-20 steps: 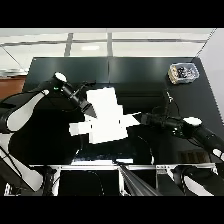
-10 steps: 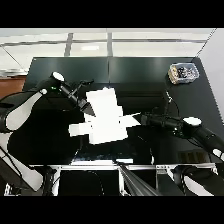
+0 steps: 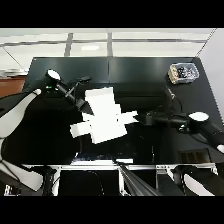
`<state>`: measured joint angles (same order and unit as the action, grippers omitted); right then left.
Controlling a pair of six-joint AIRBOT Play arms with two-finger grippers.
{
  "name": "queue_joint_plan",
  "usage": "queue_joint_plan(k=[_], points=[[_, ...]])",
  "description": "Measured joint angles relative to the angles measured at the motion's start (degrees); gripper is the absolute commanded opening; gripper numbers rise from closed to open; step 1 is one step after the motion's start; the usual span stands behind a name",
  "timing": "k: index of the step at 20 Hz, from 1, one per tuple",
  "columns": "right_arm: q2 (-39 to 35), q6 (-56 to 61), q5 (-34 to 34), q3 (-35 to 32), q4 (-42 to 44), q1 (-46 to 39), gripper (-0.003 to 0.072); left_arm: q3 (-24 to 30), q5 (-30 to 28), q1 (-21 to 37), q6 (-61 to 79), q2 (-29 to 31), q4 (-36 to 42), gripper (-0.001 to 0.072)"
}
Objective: Fold the box and place the chain.
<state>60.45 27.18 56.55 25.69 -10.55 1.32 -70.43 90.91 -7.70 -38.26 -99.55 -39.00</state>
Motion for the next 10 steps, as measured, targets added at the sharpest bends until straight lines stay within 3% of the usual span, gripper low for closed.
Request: queue_joint_plan(k=[2, 4, 7, 10], points=[[-0.02, 1.44, 8.68, 4.04, -6.25, -4.20, 0.0512, 6.21, -6.10, -0.48, 4.59, 7.63, 0.85, 0.0024], [-0.02, 1.86, 13.18, 7.39, -10.03, -6.10, 0.0512, 13.66, -13.51, -1.44, 12.85, 16.11, 3.50, 0.0025], [-0.02, -1.57, 12.24, 10.01, -13.09, -5.55, 0.0513, 20.96, -21.51, -3.78, 28.33, 23.82, 5.40, 0.0025], [-0.02, -4.61, 6.73, 11.06, -14.47, -3.98, 0.0513, 23.96, -27.26, -6.97, 37.83, 26.27, 6.05, 0.0025]])
